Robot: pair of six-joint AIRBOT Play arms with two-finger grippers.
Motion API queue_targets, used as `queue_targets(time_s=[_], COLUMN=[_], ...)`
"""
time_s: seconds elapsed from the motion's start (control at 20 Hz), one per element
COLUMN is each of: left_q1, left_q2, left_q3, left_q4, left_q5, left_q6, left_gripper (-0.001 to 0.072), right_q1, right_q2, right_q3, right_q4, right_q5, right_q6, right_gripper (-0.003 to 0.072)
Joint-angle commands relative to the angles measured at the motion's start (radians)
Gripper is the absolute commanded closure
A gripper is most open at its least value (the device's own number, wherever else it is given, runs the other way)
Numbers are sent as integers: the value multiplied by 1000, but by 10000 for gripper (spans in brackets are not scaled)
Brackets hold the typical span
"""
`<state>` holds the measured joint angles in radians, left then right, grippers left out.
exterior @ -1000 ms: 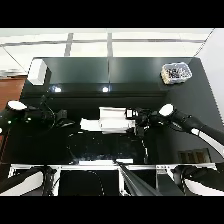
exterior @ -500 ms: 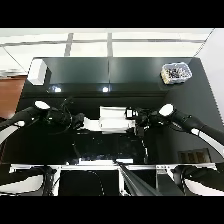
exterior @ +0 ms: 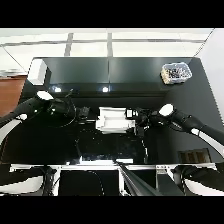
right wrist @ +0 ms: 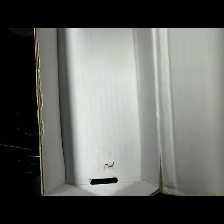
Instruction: Fold the box and place the chain.
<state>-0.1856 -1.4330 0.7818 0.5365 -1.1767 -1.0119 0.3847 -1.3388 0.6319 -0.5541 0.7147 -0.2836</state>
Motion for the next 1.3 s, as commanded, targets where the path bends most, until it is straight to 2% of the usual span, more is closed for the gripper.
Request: queue_targets(time_s=[0.0, 0.05, 0.2, 0.35, 0.45, 0.6, 0.95, 1.25], left_q1=[-72, -89, -138, -198, -241, -296, -381, -528], left_q2=[0, 0, 0, 0, 0, 0, -2, -47], left_q3=[29, 37, 78, 132, 159, 175, 190, 304], left_q4=[8, 11, 68, 223, 328, 430, 668, 926], left_q5=[3, 1, 24, 65, 101, 136, 138, 87], left_q6=[-88, -131, -249, -430, -550, -677, -938, -1197], left_gripper=[197, 243, 271, 272, 309, 309, 310, 310], right_q1=[0, 0, 0, 0, 0, 0, 0, 0], right_q2=[-1, -1, -1, -1, -1, -1, -1, -1], right_q3=[0, 0, 0, 0, 0, 0, 0, 0], right_q4=[0, 0, 0, 0, 0, 1, 2, 2], right_q5=[0, 0, 0, 0, -1, -1, -1, -1], right_q6=[0, 0, 0, 0, 0, 0, 1, 0], right_gripper=[490, 490, 490, 490, 490, 490, 490, 490])
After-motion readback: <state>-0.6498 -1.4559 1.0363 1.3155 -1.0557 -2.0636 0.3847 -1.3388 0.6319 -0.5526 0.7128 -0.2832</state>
